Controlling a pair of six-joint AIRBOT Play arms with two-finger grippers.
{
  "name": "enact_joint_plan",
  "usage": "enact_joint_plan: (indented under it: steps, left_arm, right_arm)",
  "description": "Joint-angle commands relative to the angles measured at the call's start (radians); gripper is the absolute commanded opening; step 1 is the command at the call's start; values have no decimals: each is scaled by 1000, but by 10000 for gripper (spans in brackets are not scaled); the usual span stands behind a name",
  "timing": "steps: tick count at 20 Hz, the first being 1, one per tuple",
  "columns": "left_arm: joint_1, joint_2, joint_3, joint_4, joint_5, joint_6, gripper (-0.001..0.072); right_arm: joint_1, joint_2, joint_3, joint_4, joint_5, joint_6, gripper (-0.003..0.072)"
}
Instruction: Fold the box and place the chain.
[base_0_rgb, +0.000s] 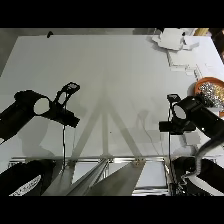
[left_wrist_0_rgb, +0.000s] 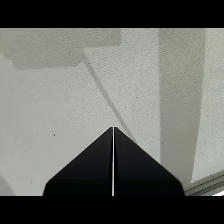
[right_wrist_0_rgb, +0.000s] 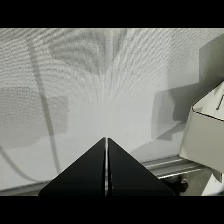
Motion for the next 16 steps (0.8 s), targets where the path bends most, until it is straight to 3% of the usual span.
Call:
enact_joint_plan:
  steps: [1,5,7,9,12,16]
  left_arm:
    - [1,0,0,0,0,0,9]
    - [1,0,0,0,0,0,9]
    - [1,0,0,0,0,0,9]
    - [1,0,0,0,0,0,9]
    - [1,0,0,0,0,0,9]
    - [1,0,0,0,0,0,9]
  right_arm:
    - [0,0,0,0,-1,0,17]
    - [0,-1,0,-21,-59,-20,18]
    - [-2,0,0,-135,-87,-71,18]
    - [-41,0,0,-307,-22,-82,17]
    - [-202,7,0,-522,21,-277,18]
    - [-530,12,0,-610,-55,-494,18]
